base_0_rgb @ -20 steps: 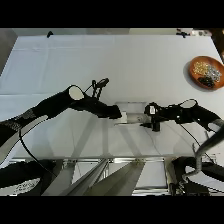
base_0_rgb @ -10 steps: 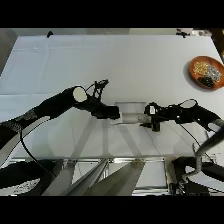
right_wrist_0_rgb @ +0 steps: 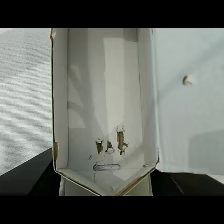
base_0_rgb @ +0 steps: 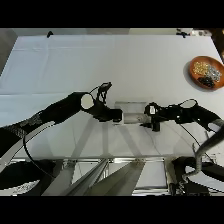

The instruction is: Fold the box and place the chain.

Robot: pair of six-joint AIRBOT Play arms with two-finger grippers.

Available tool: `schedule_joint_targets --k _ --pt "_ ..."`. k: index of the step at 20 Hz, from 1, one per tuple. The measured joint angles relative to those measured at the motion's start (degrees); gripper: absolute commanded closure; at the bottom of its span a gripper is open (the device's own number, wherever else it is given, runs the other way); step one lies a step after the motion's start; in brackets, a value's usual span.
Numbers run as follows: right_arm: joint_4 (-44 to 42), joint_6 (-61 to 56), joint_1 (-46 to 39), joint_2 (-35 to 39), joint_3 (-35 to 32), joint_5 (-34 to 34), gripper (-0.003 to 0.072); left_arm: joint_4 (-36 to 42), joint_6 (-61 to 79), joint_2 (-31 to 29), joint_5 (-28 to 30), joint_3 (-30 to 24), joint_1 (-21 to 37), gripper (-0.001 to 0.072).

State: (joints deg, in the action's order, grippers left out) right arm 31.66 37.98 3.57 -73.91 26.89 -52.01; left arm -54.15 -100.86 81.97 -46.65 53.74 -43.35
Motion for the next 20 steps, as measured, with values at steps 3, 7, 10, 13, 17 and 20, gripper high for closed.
schedule_joint_targets --k 3,7,10,13,17,20 --pt "0.0 0.0 0.0 0.0 0.0 0.0 0.0225 -1.8 -2.8 0.0 1.9 0.0 -1.6 0.0257" --pt "0.0 0.0 0.0 0.0 0.0 0.0 0.0225 -5.4 -7.2 0.0 3.8 0.0 -3.5 0.026" --pt "0.0 0.0 0.0 0.0 0.0 0.0 0.0225 -9.3 -11.9 0.0 4.7 0.0 -5.0 0.0295" --pt "0.0 0.0 0.0 0.0 0.0 0.0 0.0225 -13.9 -18.2 0.0 5.1 0.0 -6.1 0.0297" --pt "0.0 0.0 0.0 0.0 0.0 0.0 0.0225 -18.1 -24.5 0.0 5.3 0.0 -7.0 0.0325" --pt "0.0 0.0 0.0 0.0 0.0 0.0 0.0225 -19.3 -26.8 0.0 4.7 1.0 -7.3 0.0325"
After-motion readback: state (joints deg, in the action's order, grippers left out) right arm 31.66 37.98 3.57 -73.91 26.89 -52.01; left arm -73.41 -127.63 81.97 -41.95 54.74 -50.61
